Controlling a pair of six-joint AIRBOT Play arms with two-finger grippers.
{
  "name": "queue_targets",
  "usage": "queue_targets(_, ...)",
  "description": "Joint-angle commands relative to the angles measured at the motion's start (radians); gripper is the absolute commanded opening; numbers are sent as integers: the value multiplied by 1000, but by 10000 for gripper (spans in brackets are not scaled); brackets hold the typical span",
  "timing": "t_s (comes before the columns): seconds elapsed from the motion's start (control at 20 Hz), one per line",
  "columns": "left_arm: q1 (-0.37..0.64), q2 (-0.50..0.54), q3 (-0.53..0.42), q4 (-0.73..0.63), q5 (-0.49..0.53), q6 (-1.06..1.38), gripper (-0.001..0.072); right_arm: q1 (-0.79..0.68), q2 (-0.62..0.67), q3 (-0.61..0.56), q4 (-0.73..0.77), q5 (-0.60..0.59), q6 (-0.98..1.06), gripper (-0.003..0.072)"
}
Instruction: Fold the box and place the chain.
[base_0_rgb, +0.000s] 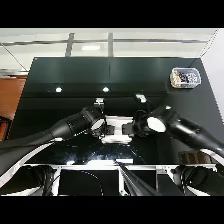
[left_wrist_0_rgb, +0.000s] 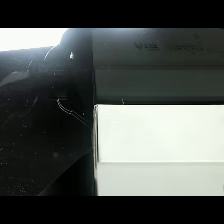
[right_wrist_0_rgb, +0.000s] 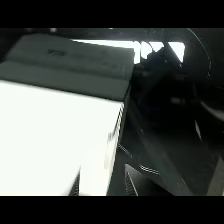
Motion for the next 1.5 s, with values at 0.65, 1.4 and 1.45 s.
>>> queue_targets(0.65, 0, 0, 0, 1, 5, -1, 26, -801, -42, 78, -573, -423, -196, 705)
queue_targets(1.4, 0, 0, 0, 1, 6, -1, 26, -930, -770, 931, -114, 23, 19, 492)
queue_targets(1.45, 0, 0, 0, 1, 5, -1, 26, -932, -775, 931, -114, 19, 29, 492)
